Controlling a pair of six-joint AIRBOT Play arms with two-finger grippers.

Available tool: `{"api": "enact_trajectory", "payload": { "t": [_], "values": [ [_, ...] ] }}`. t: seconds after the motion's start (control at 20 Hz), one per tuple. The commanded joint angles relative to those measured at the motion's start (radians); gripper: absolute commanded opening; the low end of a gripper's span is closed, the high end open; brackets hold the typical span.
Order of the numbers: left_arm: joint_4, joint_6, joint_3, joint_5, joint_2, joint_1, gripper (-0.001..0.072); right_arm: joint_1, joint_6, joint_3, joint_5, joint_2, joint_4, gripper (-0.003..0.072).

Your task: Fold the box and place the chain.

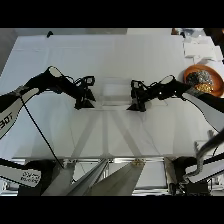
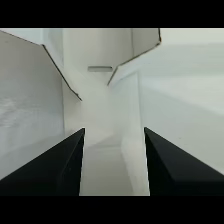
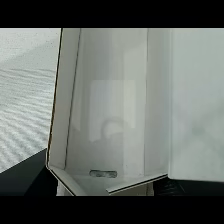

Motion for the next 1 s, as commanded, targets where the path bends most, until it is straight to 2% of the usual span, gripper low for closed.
{"api": "enact_trajectory", "payload": {
  "t": [0.0, 0.1, 0.25, 0.3, 0.45, 0.55, 0.75, 0.95],
  "values": [
    [-0.109, 0.047, 0.0, 0.023, -0.001, -0.002, 0.042, 0.0, 0.0, 0.0, 0.0, 0.0, 0.0, 0.0458],
    [-0.151, 0.073, 0.0, 0.021, -0.001, -0.017, 0.0418, 0.0, 0.0, 0.0, 0.0, 0.0, 0.0, 0.0458],
    [-0.093, 0.073, 0.0, 0.004, -0.002, -0.051, 0.0411, 0.0, 0.0, 0.0, 0.0, 0.0, 0.0, 0.0458],
    [-0.079, 0.074, 0.0, 0.005, -0.002, -0.06, 0.0382, 0.0, 0.0, 0.0, 0.0, 0.0, 0.0, 0.0458],
    [-0.087, 0.1, 0.0, 0.018, -0.002, -0.071, 0.0369, 0.0, 0.0, 0.0, 0.0, 0.0, 0.0, 0.0458],
    [-0.087, 0.1, 0.0, 0.025, -0.002, -0.071, 0.0276, 0.0, 0.0, 0.0, 0.0, 0.0, 0.0, 0.0458],
    [-0.087, 0.099, 0.0, 0.101, -0.002, -0.071, 0.0276, 0.0, 0.0, 0.0, 0.0, 0.0, 0.0, 0.0458],
    [-0.09, 0.099, 0.0, 0.104, -0.003, -0.084, 0.0276, 0.0, 0.0, 0.0, 0.0, 0.0, 0.0, 0.0458]
  ]
}}
